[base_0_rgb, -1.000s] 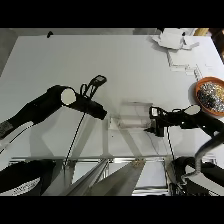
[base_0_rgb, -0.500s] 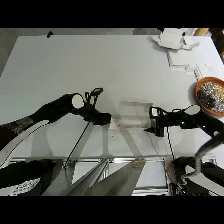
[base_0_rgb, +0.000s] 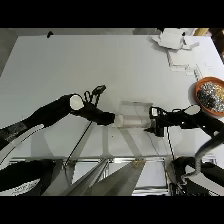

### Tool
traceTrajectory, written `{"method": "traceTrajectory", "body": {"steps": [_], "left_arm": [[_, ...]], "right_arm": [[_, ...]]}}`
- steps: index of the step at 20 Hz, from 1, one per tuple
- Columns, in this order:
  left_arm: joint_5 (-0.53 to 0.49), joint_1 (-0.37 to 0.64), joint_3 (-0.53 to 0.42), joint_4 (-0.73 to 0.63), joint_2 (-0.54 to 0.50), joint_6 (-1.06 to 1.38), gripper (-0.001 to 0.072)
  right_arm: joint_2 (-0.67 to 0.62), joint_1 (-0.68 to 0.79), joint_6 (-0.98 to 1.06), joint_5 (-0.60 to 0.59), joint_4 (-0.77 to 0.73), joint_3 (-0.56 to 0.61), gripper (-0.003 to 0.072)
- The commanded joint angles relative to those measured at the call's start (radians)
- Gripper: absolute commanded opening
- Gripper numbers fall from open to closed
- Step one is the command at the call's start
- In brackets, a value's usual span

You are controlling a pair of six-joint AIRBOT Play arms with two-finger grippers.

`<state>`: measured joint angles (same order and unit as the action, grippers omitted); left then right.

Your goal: Fold the box and place the chain.

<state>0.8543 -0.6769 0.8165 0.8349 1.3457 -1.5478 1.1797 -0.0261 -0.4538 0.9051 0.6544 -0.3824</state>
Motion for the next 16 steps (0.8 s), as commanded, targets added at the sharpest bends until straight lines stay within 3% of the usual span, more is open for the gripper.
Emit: {"method": "traceTrajectory", "body": {"steps": [1, 4, 7, 9, 13, 16], "left_arm": [[-0.031, -0.034, 0.024, -0.039, -0.018, 0.02, 0.0037], [-0.029, -0.061, 0.072, -0.035, 0.006, 0.022, 0.015], [-0.035, -0.073, 0.083, -0.032, 0.016, 0.022, 0.0191], [-0.038, -0.079, 0.083, -0.031, 0.031, 0.018, 0.0275], [-0.041, -0.104, 0.089, -0.013, 0.051, 0.017, 0.0276], [0.006, -0.086, 0.1, 0.053, -0.005, -0.005, 0.0274]], "right_arm": [[-0.001, 0.0, 0.0, 0.0, 0.0, 0.0, 0.0409], [-0.001, 0.0, 0.0, 0.0, 0.0, 0.0, 0.0409], [-0.001, 0.0, 0.0, 0.0, 0.0, 0.0, 0.0409], [-0.001, 0.0, 0.0, 0.0, 0.0, 0.0, 0.0409], [-0.001, 0.0, 0.0, 0.0, 0.0, 0.0, 0.0409], [-0.001, 0.0, 0.0, 0.0, 0.0, 0.0, 0.0409]]}}
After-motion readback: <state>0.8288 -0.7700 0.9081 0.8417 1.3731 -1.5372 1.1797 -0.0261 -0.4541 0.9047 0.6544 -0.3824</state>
